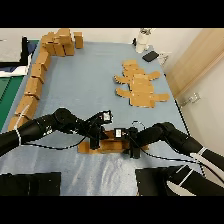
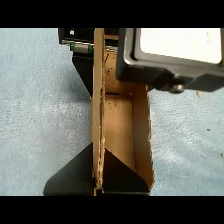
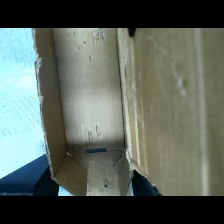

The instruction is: Fold the box.

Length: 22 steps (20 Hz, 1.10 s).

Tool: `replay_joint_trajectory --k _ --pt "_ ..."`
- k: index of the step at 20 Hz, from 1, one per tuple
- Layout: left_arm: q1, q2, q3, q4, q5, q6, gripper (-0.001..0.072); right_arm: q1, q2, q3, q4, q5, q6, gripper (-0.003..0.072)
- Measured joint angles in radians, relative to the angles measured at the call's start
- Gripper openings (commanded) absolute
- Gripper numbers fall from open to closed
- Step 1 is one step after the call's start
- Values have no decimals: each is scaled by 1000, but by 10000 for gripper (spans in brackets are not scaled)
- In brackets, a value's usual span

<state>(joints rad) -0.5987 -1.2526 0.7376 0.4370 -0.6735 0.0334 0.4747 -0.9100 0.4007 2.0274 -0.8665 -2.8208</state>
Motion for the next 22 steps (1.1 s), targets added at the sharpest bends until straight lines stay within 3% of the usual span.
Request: replay_joint_trajectory --k 13,15,18,21,22 --pt "0 0 0 -28 -6 -6 36 0 0 0 3 0 0 551" --pt "2 2 0 -30 -4 -35 676 0 0 0 3 0 0 550" --pt "29 23 0 19 -7 -152 693 0 0 0 3 0 0 551" --pt "79 77 0 148 -81 -339 689 0 0 0 3 0 0 550" --pt "97 98 0 200 -127 -415 470 0 0 0 3 0 0 551"
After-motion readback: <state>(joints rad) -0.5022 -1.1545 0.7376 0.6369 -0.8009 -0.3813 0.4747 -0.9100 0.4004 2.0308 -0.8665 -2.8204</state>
